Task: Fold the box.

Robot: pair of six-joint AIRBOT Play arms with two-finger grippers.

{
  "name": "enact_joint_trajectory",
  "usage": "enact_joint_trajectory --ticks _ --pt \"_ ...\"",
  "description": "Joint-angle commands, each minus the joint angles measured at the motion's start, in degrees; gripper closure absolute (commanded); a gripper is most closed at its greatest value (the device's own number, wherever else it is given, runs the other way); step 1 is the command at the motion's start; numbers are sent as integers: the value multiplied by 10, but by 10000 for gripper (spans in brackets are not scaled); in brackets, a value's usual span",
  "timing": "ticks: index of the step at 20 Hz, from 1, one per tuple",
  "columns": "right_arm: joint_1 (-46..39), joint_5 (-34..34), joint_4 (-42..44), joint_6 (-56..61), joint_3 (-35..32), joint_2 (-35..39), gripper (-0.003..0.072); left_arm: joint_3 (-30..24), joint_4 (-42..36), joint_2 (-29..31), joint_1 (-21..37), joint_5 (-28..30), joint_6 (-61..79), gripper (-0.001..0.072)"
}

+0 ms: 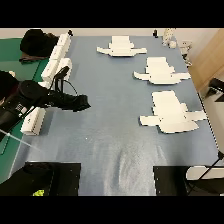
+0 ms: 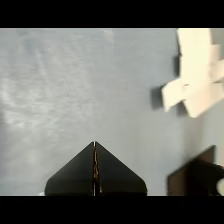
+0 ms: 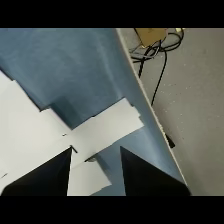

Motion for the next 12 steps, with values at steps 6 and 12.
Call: enact_joint_trajectory --ticks 6,12 --pt "-216 -90 246 -257 31 -171 246 25 -149 -40 0 -40 51 693" --pt "-218 -121 274 -282 71 -245 246 28 -186 -40 0 -32 49 693"
